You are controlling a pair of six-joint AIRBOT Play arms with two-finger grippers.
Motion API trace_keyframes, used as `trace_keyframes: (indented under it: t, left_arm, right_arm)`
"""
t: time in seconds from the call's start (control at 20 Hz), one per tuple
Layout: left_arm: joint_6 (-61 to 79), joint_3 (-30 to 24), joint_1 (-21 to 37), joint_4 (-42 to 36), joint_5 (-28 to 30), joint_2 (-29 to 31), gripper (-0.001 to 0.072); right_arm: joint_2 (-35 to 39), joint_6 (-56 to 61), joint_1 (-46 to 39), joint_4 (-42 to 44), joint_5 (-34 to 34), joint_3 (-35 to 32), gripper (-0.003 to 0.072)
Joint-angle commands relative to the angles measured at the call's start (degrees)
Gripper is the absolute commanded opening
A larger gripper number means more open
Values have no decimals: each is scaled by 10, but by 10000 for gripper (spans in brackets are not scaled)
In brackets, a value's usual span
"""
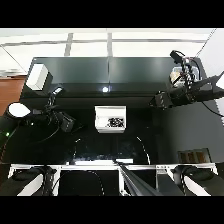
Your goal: Fold the box and place the chain.
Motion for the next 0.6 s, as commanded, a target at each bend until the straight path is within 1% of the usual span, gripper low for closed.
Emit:
trace_keyframes:
  t: [0.0, 0.1, 0.2, 0.4, 0.55]
  left_arm:
    - [353, -19, 13, -82, 38, -1, 717]
    - [453, -19, -4, -100, 54, -21, 717]
    - [530, -10, -33, -117, 47, -70, 717]
    - [555, 45, -80, -113, 42, -167, 717]
    - [555, 86, -87, -113, 31, -218, 717]
  right_arm:
    - [0, 24, 0, 0, -3, 0, 269]
    - [0, 24, 0, 0, -5, 0, 269]
    - [0, 26, 0, 0, -5, 0, 269]
    - [0, 33, 0, 0, -4, 0, 268]
    - [0, 33, 0, 0, -5, 0, 269]
